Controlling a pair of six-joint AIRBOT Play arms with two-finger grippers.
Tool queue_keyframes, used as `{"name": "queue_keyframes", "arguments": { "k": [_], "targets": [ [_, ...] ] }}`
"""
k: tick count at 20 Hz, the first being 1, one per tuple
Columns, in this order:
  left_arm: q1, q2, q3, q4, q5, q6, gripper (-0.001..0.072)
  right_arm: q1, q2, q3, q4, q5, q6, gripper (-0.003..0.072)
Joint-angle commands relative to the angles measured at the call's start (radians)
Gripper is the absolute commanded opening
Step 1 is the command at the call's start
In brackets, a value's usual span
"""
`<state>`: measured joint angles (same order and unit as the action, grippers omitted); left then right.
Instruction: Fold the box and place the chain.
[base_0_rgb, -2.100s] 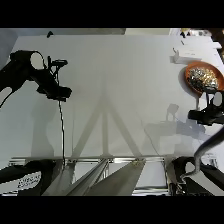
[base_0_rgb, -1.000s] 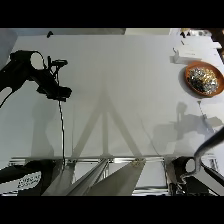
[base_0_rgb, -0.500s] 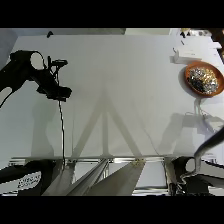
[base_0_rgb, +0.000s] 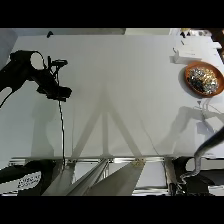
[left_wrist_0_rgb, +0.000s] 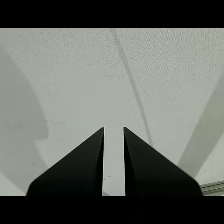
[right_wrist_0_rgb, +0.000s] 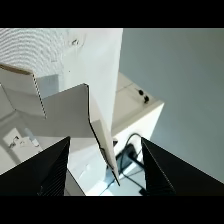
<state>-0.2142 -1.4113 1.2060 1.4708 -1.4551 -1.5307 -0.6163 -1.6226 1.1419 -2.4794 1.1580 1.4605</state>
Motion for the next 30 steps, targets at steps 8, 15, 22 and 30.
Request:
{"name": "queue_keyframes", "arguments": {
  "k": [8, 15, 22, 30],
  "targets": [
    [0.001, 0.000, -0.001, 0.000, 0.000, 0.000, 0.0134, 0.007, -0.036, 0.009, 0.016, 0.051, 0.010, 0.0016],
    [0.001, 0.000, -0.001, 0.000, 0.000, 0.000, 0.0134, 0.218, 0.188, 0.006, 0.475, 0.076, -0.108, 0.0015],
    [0.001, 0.000, 0.000, 0.000, 0.000, 0.000, 0.0133, 0.412, 0.628, -0.289, 1.090, -0.029, -0.134, 0.0015],
    [0.001, 0.000, 0.000, 0.000, 0.000, 0.000, 0.0134, 0.829, 0.993, -0.659, 1.302, -0.200, 0.022, 0.0015]
  ]
}}
